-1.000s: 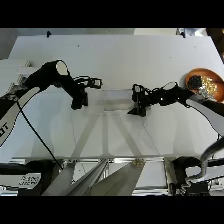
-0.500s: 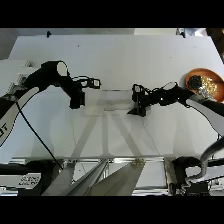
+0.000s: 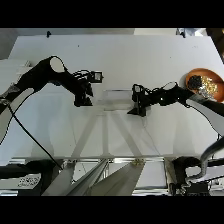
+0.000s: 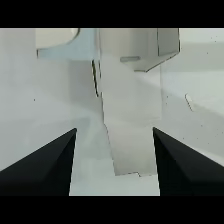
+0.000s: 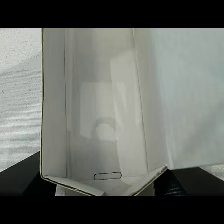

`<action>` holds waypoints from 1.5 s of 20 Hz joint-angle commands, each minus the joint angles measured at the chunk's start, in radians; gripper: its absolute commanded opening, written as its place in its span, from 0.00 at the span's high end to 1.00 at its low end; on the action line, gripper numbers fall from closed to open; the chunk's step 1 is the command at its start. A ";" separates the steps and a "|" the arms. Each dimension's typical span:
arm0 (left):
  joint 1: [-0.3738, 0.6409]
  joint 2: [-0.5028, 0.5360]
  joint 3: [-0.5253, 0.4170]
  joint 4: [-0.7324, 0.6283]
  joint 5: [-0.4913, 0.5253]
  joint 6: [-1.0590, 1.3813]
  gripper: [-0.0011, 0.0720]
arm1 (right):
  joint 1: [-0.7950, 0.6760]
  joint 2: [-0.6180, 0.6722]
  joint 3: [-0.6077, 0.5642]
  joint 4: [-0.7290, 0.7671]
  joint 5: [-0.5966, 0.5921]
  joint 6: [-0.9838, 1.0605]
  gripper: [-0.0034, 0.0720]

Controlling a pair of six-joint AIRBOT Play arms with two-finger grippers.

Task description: Fold the box and place the chain.

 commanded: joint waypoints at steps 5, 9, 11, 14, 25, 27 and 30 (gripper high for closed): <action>-0.041 -0.051 0.000 -0.031 0.012 0.142 0.25 | 0.000 0.000 0.001 0.000 0.000 0.000 0.26; -0.059 -0.099 0.000 -0.039 -0.013 0.144 0.26 | 0.000 0.000 0.001 0.000 0.000 0.000 0.26; -0.067 -0.113 0.000 -0.041 -0.016 0.167 0.31 | 0.000 0.000 0.001 0.000 0.000 0.000 0.26; -0.073 -0.123 0.000 -0.065 -0.027 0.192 0.31 | 0.000 0.000 0.001 0.000 0.000 0.000 0.26; -0.078 -0.123 0.000 -0.101 0.067 0.193 0.50 | 0.000 0.000 0.001 0.000 0.000 0.000 0.26; -0.079 -0.123 0.000 -0.116 0.068 0.194 0.52 | 0.000 0.000 0.001 0.000 0.000 0.000 0.26; -0.084 -0.123 0.000 -0.116 0.071 0.196 0.61 | 0.000 0.000 0.001 0.000 0.000 0.000 0.26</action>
